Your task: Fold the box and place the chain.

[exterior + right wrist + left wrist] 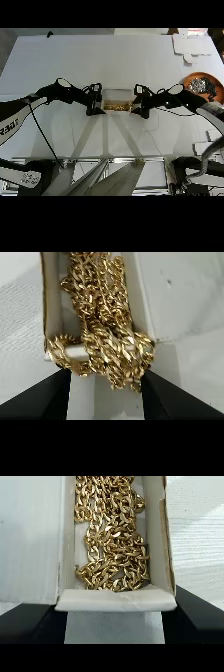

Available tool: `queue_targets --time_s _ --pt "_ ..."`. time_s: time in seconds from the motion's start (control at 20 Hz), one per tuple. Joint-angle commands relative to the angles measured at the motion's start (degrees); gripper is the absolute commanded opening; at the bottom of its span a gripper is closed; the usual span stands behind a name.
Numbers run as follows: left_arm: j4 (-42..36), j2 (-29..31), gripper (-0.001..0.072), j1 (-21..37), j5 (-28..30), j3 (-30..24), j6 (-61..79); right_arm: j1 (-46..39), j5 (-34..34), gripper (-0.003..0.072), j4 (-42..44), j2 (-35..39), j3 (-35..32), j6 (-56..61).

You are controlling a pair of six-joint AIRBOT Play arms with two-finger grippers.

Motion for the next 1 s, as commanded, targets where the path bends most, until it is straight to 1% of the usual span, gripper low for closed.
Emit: queue_targets --time_s 0.0,0.05,0.1,0.15,0.2,0.35,0.6,0.8,0.95 --pt "0.0 0.0 0.0208 0.0 0.0 0.0 0.0 0.8 -0.3 0.0423 3.5 -1.7 0.0 -6.3" --pt "0.0 0.0 0.0208 0.0 0.0 0.0 0.0 0.8 -0.4 0.0305 3.6 -1.8 0.0 -6.3" --pt "0.0 0.0 0.0208 0.0 0.0 0.0 0.0 0.8 -0.4 0.0154 3.6 -1.9 0.0 -6.3" --pt "0.0 0.0 0.0208 0.0 0.0 0.0 0.0 0.8 -0.5 0.0038 3.6 -1.9 0.0 -6.3" --pt "0.0 0.0 0.0208 0.0 0.0 0.0 0.0 0.8 -0.6 0.0013 3.4 -1.9 0.0 -6.3" --pt "0.0 0.0 0.0208 0.0 0.0 0.0 0.0 0.8 -0.9 0.0013 -0.2 -1.5 0.0 -5.5" --pt "0.0 0.0 0.0208 0.0 0.0 0.0 0.0 0.8 -3.3 0.0011 -7.2 1.4 0.0 4.5" --pt "0.0 0.0 0.0208 0.0 0.0 0.0 0.0 0.8 -4.8 0.0011 -7.5 5.9 0.0 14.0" --pt "0.0 0.0 0.0208 0.0 0.0 0.0 0.0 0.8 -4.8 0.0011 -6.9 10.7 0.0 17.3"
